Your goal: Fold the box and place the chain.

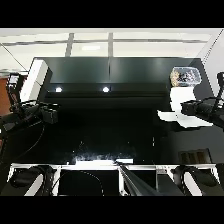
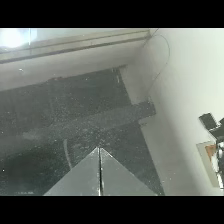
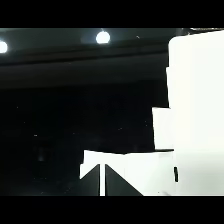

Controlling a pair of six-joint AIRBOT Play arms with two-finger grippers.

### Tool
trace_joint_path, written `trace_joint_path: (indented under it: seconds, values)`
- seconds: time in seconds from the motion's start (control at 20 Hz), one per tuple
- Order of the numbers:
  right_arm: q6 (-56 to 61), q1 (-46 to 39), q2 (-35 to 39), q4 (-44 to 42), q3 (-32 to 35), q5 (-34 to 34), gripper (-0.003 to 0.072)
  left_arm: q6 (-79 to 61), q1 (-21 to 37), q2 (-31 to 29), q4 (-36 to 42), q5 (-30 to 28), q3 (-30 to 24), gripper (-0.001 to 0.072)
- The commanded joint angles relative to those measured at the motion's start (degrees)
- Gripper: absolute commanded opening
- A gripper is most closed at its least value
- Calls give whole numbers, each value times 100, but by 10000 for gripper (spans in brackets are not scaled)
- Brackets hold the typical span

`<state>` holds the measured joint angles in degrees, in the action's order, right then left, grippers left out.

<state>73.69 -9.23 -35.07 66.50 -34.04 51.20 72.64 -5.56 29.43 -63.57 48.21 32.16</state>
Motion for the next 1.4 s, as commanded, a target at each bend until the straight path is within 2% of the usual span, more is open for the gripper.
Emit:
trace_joint_path:
  seconds: [0.0, 0.7, 0.85, 0.9, 0.95, 1.0, 1.05, 1.1, 1.15, 1.2, 1.25, 1.35]
  values:
    - [2, 4, 4, 0, 2, 0, 41, 0, 2, -2, 0, -2, -2, 31]
    - [0, 4, 4, -133, 2, -24, 40, 0, 2, -2, 0, -2, -2, 31]
    - [-2, 4, 4, -190, 2, -260, 42, 0, 0, -2, 9, -7, -2, 31]
    - [0, 4, 4, -120, 2, -308, 112, 0, -2, 0, 66, -59, -2, 31]
    - [4, 4, 2, 13, 2, -350, 558, 2, -4, 7, 133, -350, -22, 31]
    - [-7, 4, 2, 177, 2, -372, 702, 2, -4, 7, 155, -579, -22, 31]
    - [11, -2, 2, 411, 2, -393, 702, 2, -7, 9, 197, -813, -24, 32]
    - [221, -42, -9, 896, 2, -463, 701, 4, -4, 20, 273, -946, -26, 68]
    - [903, -203, -46, 1716, 0, -625, 701, 4, -7, 61, 367, -1161, -26, 447]
    - [1591, -487, -127, 2498, -2, -787, 701, 70, -4, 122, 531, -1320, -24, 704]
    - [2022, -944, -291, 3128, -20, -992, 700, 129, -7, 210, 745, -1379, -24, 708]
    - [2063, -2098, -881, 3248, -223, -1493, 700, 127, -9, 439, 907, -1294, -24, 707]
